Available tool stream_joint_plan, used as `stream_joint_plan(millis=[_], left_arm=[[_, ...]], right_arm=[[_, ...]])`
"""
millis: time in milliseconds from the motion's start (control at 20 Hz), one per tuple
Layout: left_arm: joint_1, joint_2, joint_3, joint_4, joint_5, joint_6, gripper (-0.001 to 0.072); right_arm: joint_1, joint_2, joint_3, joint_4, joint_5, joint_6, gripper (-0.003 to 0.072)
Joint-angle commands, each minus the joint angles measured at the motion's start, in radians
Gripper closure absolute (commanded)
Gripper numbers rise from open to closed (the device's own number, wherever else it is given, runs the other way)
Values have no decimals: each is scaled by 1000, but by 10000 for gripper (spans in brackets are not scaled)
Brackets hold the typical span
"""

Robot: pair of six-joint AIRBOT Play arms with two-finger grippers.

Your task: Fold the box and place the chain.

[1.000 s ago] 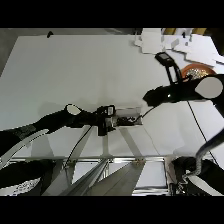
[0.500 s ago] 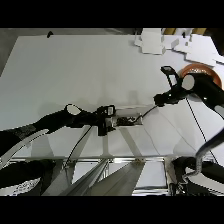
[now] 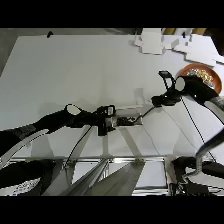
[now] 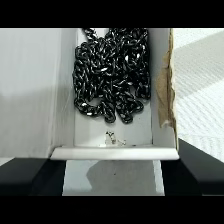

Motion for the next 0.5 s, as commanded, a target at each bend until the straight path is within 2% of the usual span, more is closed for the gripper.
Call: stream_joint_plan(millis=[0, 200, 400, 450], left_arm=[[0, 0, 0, 0, 0, 0, 539], [0, 0, 0, 0, 0, 0, 539], [0, 0, 0, 0, 0, 0, 539], [0, 0, 0, 0, 0, 0, 539]], right_arm=[[0, -16, 0, -11, -25, 36, 275], [0, -33, 0, -11, -50, 61, 281], [0, -53, 0, -11, -35, 60, 392], [0, -56, 0, -11, -24, 59, 449]])
